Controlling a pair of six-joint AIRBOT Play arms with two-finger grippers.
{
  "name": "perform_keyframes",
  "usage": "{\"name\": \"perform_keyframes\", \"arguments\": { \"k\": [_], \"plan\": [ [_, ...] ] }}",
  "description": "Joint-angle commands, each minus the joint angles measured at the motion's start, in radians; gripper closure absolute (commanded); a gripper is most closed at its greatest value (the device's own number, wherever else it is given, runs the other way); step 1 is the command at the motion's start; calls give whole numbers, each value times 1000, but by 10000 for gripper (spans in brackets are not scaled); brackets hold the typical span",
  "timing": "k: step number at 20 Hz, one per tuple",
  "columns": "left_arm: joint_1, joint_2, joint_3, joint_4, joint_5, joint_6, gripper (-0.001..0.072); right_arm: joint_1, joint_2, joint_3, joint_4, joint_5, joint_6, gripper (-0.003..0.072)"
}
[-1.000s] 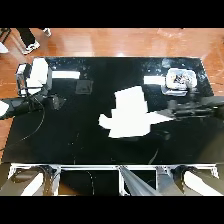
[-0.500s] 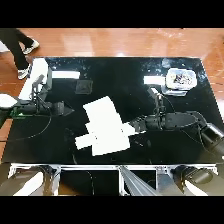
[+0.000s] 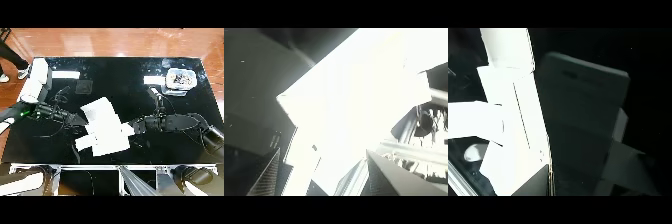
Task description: Fold the box and place the chain.
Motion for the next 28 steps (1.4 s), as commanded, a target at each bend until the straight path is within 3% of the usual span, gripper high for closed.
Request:
{"name": "perform_keyframes", "arguments": {
  "k": [1, 7, 12, 18, 20, 21, 28],
  "plan": [
    [-36, -89, 0, -54, -10, 135, 88, 2, 1, 0, 8, 8, 8, 661],
    [-73, -110, 0, -193, 12, 375, 88, 2, 1, 0, 9, 8, 34, 661],
    [-97, -114, 0, -104, -54, 438, 90, 2, 1, 0, 10, 10, 34, 661],
    [-153, -118, 0, -105, -55, 457, 99, 2, 1, 0, 10, 27, 35, 661],
    [-177, -124, 0, -97, -55, 457, 176, 2, 1, 0, 10, 29, 35, 661],
    [-182, -127, 0, -98, -50, 458, 176, 2, 1, 0, 10, 28, 35, 661],
    [-135, -130, 2, -106, -55, 459, 177, 2, 1, 0, -2, 16, 34, 661]
  ]
}}
